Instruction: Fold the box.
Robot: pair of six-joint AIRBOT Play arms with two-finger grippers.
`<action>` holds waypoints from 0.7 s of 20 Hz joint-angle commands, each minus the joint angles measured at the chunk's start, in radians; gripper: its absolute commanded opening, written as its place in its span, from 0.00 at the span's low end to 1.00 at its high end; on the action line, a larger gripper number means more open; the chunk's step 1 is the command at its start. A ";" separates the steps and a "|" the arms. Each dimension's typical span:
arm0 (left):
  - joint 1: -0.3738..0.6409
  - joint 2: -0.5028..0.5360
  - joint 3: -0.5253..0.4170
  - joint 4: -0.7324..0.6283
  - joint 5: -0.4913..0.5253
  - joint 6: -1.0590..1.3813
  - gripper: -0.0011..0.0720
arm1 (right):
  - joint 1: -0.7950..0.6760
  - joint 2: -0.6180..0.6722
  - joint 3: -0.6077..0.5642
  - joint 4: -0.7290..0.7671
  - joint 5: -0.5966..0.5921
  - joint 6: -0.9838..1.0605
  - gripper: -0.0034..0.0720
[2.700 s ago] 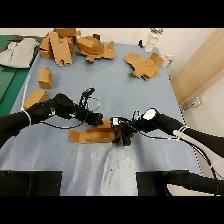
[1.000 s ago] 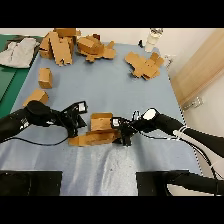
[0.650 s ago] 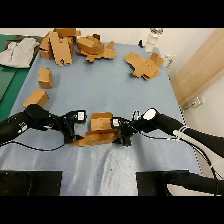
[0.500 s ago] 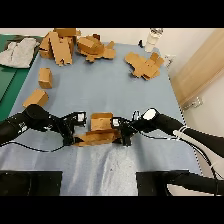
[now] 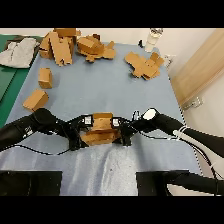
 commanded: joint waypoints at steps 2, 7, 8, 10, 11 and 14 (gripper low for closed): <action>-0.037 0.001 0.000 0.019 0.040 -0.053 0.41 | 0.000 0.000 0.000 0.000 0.000 0.000 0.74; -0.040 0.001 0.000 0.069 0.050 -0.054 0.31 | 0.000 0.000 0.000 0.000 0.000 0.000 0.74; -0.040 0.001 0.000 0.075 0.053 -0.054 0.31 | 0.000 0.000 0.000 0.000 0.000 0.000 0.74; -0.040 0.001 0.000 0.074 0.066 -0.092 0.31 | 0.000 0.000 0.000 0.000 0.001 0.000 0.74; -0.040 0.001 0.000 0.074 0.069 -0.111 0.31 | 0.000 0.000 0.000 0.000 0.001 0.000 0.74; -0.040 0.001 0.000 0.055 0.071 -0.125 0.31 | 0.000 0.000 0.000 0.000 0.001 0.000 0.74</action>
